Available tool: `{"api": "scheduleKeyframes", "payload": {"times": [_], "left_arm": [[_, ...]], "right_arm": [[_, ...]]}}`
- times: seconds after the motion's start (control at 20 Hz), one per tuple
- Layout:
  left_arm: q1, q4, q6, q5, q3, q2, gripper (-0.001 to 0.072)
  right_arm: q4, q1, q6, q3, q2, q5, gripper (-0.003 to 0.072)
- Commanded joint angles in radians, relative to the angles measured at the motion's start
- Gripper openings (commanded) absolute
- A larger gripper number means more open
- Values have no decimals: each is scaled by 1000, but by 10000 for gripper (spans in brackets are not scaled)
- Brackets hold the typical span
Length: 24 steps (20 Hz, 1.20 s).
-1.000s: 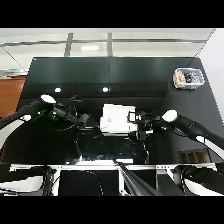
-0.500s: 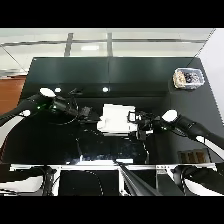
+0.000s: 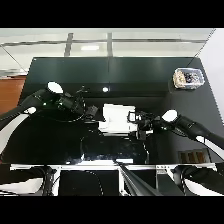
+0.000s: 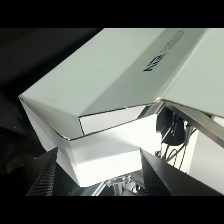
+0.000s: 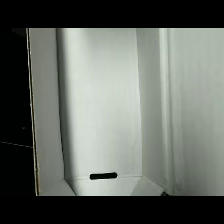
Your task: Fold the box and place the chain.
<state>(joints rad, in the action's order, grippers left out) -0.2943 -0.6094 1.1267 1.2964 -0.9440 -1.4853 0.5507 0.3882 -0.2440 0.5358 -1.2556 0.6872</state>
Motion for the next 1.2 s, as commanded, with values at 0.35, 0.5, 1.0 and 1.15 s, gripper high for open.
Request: {"api": "scheduleKeyframes", "payload": {"times": [0.35, 0.5, 1.0, 1.15], "left_arm": [[-34, -23, 65, -6, -8, 1, 583], [-50, -43, 102, -12, -8, 4, 583], [-184, -147, 295, -200, -13, 92, 582], [-220, -216, 359, -199, -35, 92, 582]], "right_arm": [[0, 1, 0, 0, 0, 0, 54], [0, 1, 0, 0, 0, 0, 54], [0, 1, 0, 0, 0, 0, 55], [0, 1, 0, 0, 0, 0, 55]]}}
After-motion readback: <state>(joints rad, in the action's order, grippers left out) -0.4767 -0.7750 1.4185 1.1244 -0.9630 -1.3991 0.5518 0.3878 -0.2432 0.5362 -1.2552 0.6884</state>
